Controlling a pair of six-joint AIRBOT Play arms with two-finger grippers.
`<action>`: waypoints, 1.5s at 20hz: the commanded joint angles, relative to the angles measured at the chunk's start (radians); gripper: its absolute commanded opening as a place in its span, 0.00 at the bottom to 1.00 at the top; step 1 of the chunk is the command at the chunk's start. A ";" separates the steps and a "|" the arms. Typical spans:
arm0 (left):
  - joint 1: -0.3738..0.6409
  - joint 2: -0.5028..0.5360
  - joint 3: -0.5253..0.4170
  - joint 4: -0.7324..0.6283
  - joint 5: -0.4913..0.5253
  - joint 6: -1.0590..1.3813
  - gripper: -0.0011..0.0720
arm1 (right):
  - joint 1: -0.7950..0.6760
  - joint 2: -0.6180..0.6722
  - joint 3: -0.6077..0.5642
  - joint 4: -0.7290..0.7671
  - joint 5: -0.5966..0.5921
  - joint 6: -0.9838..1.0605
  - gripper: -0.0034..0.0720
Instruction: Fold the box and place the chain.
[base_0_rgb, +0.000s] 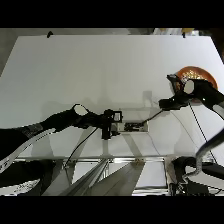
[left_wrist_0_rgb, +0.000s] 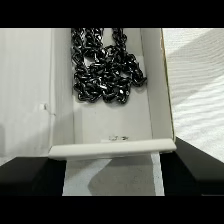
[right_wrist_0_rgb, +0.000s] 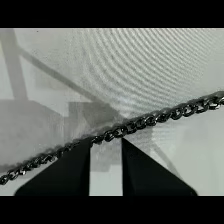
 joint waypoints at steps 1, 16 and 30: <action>0.000 0.000 0.000 0.000 0.000 0.000 0.39 | 0.000 -0.023 -0.001 0.004 -0.001 0.008 0.15; 0.000 0.000 0.000 0.000 0.000 0.000 0.39 | 0.285 0.584 -0.001 0.087 0.290 0.010 0.06; 0.000 0.000 0.000 0.000 0.000 0.000 0.39 | 0.587 0.511 -0.002 0.322 0.064 0.010 0.06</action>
